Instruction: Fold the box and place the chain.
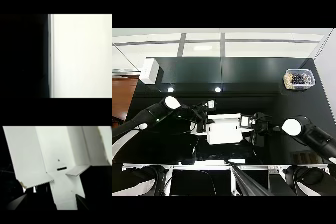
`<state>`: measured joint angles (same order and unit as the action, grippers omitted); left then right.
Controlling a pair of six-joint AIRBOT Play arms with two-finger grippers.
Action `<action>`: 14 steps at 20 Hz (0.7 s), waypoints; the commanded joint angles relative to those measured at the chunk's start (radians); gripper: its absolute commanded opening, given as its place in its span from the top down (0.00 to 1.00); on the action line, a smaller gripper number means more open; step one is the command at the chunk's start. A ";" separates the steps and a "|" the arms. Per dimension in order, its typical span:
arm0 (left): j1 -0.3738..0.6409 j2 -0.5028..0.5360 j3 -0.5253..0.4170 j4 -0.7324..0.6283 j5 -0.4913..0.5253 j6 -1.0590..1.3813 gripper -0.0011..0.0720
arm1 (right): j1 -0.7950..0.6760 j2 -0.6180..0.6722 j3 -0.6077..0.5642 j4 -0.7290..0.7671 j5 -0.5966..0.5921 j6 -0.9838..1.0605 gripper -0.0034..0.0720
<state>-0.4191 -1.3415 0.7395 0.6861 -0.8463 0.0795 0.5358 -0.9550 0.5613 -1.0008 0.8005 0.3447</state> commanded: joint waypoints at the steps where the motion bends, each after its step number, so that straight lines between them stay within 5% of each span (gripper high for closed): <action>1: -0.009 -0.007 -0.001 0.034 0.023 0.022 0.95 | 0.010 -0.068 0.001 -0.029 0.006 -0.032 0.02; 14: -0.009 -0.011 -0.001 0.036 0.023 0.023 0.95 | 0.118 -0.156 -0.004 0.114 -0.093 -0.061 0.02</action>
<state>-0.4274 -1.3514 0.7391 0.7216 -0.8234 0.1017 0.6174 -1.0832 0.5579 -0.9154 0.7650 0.2878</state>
